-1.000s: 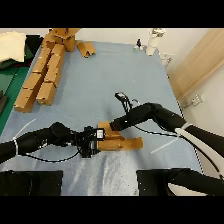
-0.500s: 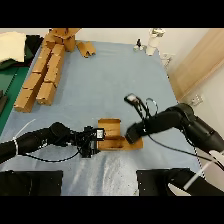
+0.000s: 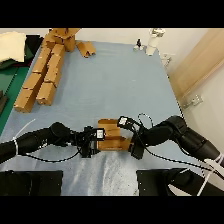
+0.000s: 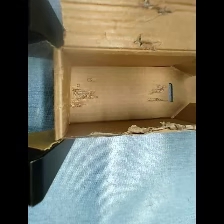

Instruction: Fold the box.

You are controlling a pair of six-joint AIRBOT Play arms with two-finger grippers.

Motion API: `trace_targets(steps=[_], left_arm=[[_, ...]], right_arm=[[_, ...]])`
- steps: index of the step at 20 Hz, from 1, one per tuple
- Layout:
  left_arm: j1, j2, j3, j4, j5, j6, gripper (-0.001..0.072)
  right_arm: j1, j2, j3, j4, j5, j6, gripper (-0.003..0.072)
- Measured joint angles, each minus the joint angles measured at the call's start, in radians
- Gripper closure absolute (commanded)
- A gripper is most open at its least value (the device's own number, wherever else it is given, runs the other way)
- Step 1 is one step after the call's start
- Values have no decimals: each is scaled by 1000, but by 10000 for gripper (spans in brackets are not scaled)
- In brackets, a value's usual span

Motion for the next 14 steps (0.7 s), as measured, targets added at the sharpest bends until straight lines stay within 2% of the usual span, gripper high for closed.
trace_targets(steps=[4,8,9,10,11,14], left_arm=[[0,0,0,0,0,0,119],[0,0,0,0,0,0,119],[0,0,0,0,0,0,119],[0,0,0,0,0,0,119],[0,0,0,0,0,0,119],[0,0,0,0,0,0,119]], right_arm=[[3,-54,-10,-11,142,-137,226],[4,-82,-14,-15,203,-211,228],[4,-86,-14,-12,206,-227,274],[6,-88,-14,1,208,-245,417],[9,-89,-14,20,206,-262,490],[27,-92,-14,74,190,-297,530]])
